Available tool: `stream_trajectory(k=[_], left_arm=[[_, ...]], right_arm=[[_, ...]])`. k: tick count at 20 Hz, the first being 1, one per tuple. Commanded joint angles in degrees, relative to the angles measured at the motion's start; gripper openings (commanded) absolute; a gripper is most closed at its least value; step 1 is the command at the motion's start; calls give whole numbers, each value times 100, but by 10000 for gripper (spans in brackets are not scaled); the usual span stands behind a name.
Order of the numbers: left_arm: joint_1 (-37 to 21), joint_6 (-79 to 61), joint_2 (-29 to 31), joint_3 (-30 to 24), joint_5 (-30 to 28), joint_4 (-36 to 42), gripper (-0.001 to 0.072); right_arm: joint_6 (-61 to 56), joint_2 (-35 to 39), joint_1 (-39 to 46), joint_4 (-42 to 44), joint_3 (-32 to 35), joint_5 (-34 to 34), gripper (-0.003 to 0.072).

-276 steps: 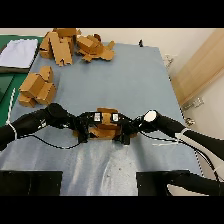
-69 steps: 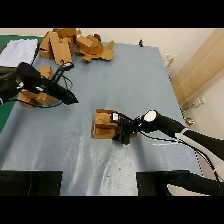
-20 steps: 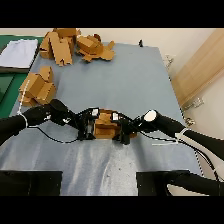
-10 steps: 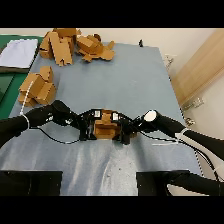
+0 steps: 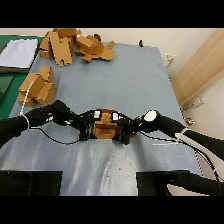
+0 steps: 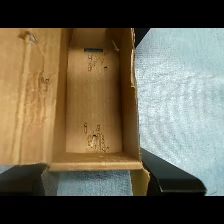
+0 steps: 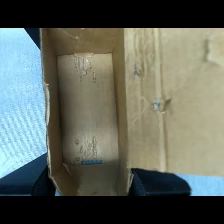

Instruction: Fold the box.

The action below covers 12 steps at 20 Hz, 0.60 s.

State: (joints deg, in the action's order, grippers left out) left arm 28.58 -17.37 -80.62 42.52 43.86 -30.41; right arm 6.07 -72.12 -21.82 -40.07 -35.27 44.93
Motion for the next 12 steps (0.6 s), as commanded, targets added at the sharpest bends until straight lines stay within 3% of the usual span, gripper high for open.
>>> stream_trajectory(k=[1, 12], left_arm=[[2, 52, -4, 2, -42, -173, 469], [2, 50, -4, 2, -24, -168, 470]], right_arm=[[2, 4, -4, 4, -2, -13, 444], [0, 4, -4, -2, -2, 72, 444]])
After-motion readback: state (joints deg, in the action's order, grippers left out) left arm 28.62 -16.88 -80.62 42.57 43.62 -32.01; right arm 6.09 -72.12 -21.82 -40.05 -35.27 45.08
